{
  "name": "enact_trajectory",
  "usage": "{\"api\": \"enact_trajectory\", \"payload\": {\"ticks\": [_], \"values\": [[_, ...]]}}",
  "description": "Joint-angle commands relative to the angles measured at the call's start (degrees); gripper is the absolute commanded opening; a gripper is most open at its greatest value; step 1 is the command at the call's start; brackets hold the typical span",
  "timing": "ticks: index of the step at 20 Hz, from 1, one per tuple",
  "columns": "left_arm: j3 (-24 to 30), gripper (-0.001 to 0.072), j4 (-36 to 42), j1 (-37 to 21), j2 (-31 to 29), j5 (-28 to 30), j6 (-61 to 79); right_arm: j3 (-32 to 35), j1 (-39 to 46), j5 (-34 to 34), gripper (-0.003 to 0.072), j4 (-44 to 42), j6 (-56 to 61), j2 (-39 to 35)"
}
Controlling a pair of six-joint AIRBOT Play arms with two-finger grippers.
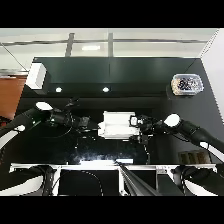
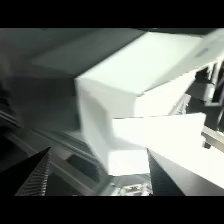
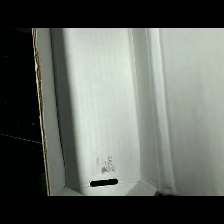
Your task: Fold the box and place the chain.
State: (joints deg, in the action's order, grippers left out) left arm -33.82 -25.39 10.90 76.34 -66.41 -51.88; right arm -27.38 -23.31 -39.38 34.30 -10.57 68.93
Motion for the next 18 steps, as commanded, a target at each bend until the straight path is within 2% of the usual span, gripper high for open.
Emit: {"api": "enact_trajectory", "payload": {"ticks": [1, 4, 7, 8, 9, 14, 18], "values": [[-3.1, 0.0689, -3.0, 4.3, 0.0, 0.9, -5.1, 0.0, 0.0, 0.0, 0.0130, 0.0, 0.0, 0.0], [-7.1, 0.0670, -8.2, 10.2, -0.4, 6.1, -14.3, 0.0, 0.0, 0.0, 0.0130, 0.0, 0.0, 0.0], [-10.4, 0.0659, -14.2, 14.8, -0.9, 8.3, -26.8, 0.0, 0.0, 0.0, 0.0130, 0.0, 0.0, 0.0], [-11.1, 0.0561, -15.4, 16.0, -1.0, 8.5, -28.1, 0.0, 0.0, 0.0, 0.0130, 0.0, 0.0, 0.0], [-11.6, 0.0511, -16.0, 17.1, -1.0, 8.8, -28.9, 0.0, 0.0, 0.0, 0.0130, 0.0, 0.0, 0.0], [-12.2, 0.0502, -20.6, 20.3, -1.0, 10.2, -37.3, 0.0, 0.0, 0.0, 0.0130, 0.0, 0.0, 0.0], [-12.2, 0.0502, -24.7, 23.6, -0.9, 15.0, -43.1, 0.0, 0.0, 0.0, 0.0130, 0.0, 0.0, 0.0]]}}
